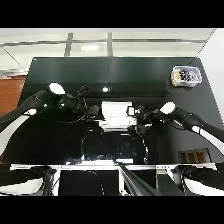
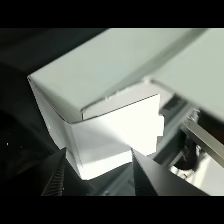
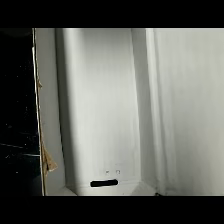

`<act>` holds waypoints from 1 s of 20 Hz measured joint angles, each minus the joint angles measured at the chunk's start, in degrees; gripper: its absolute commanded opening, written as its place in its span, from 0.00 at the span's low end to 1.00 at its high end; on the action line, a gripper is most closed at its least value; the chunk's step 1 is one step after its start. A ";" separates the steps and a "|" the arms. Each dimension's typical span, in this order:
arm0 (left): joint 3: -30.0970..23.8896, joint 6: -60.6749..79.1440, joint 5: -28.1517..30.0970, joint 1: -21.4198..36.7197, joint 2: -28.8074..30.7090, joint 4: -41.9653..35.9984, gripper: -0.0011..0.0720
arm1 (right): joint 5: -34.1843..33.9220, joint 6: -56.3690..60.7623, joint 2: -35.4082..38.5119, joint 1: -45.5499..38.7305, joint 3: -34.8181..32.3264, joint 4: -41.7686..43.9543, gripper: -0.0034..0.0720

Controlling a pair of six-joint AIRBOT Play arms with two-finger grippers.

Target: Fold the box and place the chain.

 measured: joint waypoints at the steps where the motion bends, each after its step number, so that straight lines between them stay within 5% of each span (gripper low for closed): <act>1: 0.37 -1.53 0.48 -0.92 -0.02 1.03 0.65 | 0.00 0.02 0.00 0.00 0.00 0.00 0.37; 11: 2.69 -17.31 5.88 -8.39 -0.02 14.10 0.65 | 0.00 0.02 0.00 0.00 0.00 0.02 0.37; 20: 6.40 -21.81 4.11 -9.92 -0.02 18.80 0.63 | 0.00 0.02 0.00 0.00 0.00 0.02 0.37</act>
